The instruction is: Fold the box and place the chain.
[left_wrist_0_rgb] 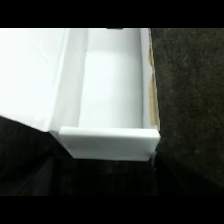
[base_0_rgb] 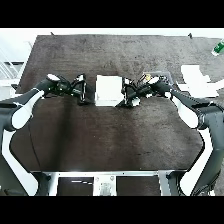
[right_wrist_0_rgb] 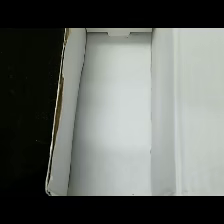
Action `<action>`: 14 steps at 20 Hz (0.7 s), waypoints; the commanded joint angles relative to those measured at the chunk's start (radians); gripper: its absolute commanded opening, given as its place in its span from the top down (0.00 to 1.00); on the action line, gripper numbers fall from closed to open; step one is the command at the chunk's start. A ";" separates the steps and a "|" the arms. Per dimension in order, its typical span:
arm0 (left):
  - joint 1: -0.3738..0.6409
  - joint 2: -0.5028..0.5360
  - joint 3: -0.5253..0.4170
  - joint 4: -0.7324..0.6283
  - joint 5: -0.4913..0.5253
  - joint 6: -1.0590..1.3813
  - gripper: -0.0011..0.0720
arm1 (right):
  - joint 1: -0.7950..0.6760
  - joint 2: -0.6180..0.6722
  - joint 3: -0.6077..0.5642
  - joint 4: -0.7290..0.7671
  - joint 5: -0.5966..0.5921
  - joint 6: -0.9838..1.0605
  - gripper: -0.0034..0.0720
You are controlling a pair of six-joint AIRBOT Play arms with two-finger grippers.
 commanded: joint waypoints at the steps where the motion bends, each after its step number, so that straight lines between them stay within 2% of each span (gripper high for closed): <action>1: -0.005 0.001 0.001 0.003 -0.042 0.023 0.00 | -0.001 0.000 0.000 -0.005 0.007 -0.002 0.39; 14: -0.045 -0.004 0.001 -0.011 -0.002 0.027 0.00 | -0.001 0.000 0.000 -0.005 0.007 -0.002 0.39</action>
